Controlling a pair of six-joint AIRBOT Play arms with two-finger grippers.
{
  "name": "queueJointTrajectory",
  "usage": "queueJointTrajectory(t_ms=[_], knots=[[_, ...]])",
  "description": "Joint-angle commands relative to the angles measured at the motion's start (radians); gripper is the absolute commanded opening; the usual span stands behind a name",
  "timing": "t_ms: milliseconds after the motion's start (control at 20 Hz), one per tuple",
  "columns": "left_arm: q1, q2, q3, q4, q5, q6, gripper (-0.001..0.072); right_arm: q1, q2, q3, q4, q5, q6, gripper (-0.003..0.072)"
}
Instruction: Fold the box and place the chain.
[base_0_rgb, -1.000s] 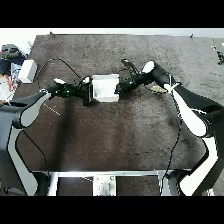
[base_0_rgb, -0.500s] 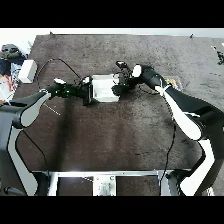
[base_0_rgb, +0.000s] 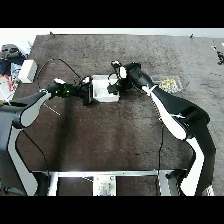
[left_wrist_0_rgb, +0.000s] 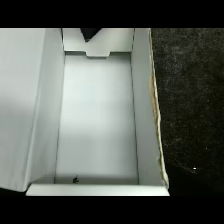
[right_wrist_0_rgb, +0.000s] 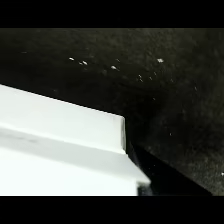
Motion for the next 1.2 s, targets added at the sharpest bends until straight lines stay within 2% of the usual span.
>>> queueJointTrajectory(t_ms=[0,50,100,450,500,600,650,850,900,950,1000,1100,1150], knots=[[0.000,0.000,0.001,0.000,-0.006,0.000,0.0346,0.010,-0.023,0.011,-0.053,0.022,0.119,0.0341],[0.000,-0.001,0.001,0.000,-0.007,0.000,0.0346,0.010,-0.025,0.011,-0.060,0.018,0.139,0.0324],[0.000,-0.001,0.001,0.000,-0.006,0.001,0.0346,0.010,-0.025,0.011,-0.063,0.008,0.141,0.0226],[0.000,0.000,0.001,0.000,-0.006,0.001,0.0346,0.018,-0.027,0.011,-0.067,-0.005,0.182,0.0198],[0.000,0.000,0.001,0.000,-0.006,0.001,0.0346,0.021,-0.029,0.011,-0.071,-0.004,0.188,0.0158],[0.000,0.000,0.001,0.000,-0.006,0.001,0.0346,0.027,-0.039,0.011,-0.072,-0.004,0.193,0.0148],[0.000,0.000,0.001,0.000,-0.006,0.001,0.0346,0.029,-0.043,0.012,-0.072,-0.006,0.193,0.0035],[0.000,-0.001,0.001,0.000,-0.006,0.001,0.0346,0.030,-0.046,0.013,-0.081,-0.006,0.227,0.0028],[0.000,0.000,0.001,0.000,-0.006,0.001,0.0346,0.030,-0.045,0.013,-0.081,0.001,0.239,0.0030],[0.000,0.000,0.001,0.000,-0.006,0.001,0.0346,0.030,-0.045,0.013,-0.081,-0.002,0.254,0.0092],[0.000,0.000,0.001,0.000,-0.006,0.001,0.0346,0.029,-0.045,0.013,-0.081,0.001,0.253,0.0221],[0.000,0.000,0.001,0.000,-0.006,0.001,0.0346,0.029,-0.033,0.013,-0.081,0.008,0.252,0.0234],[0.000,0.000,0.001,0.000,-0.006,0.001,0.0346,0.029,-0.022,0.013,-0.080,0.008,0.250,0.0350]])
